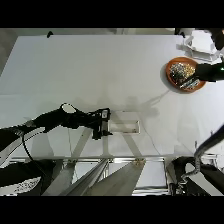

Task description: Fold the box and place the chain.

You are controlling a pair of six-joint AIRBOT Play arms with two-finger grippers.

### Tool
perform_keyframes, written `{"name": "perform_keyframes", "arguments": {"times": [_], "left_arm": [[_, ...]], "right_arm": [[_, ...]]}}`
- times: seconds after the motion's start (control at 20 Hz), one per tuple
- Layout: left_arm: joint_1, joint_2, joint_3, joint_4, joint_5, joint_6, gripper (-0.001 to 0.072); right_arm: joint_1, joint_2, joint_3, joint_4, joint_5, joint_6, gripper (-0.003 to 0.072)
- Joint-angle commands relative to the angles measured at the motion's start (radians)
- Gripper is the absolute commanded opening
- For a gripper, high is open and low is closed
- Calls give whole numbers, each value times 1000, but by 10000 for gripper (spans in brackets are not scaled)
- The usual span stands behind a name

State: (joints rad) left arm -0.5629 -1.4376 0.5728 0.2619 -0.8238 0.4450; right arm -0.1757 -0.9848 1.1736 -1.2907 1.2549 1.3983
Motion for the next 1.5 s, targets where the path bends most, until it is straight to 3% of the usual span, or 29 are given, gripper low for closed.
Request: {"name": "perform_keyframes", "arguments": {"times": [0.0, 0.5, 0.8, 1.45], "left_arm": [[0, 0, 1, 0, 0, 0, 132], [0, 0, 1, 0, 0, 0, 132], [0, 0, 1, 0, 0, 0, 132], [0, 0, 1, 0, 0, 0, 132]], "right_arm": [[0, 79, 0, 99, 124, -55, 12], [47, 218, -55, 175, 266, -57, 12], [233, 237, -284, 282, 124, -42, 12], [596, 235, -318, 304, -21, 19, 12]]}}
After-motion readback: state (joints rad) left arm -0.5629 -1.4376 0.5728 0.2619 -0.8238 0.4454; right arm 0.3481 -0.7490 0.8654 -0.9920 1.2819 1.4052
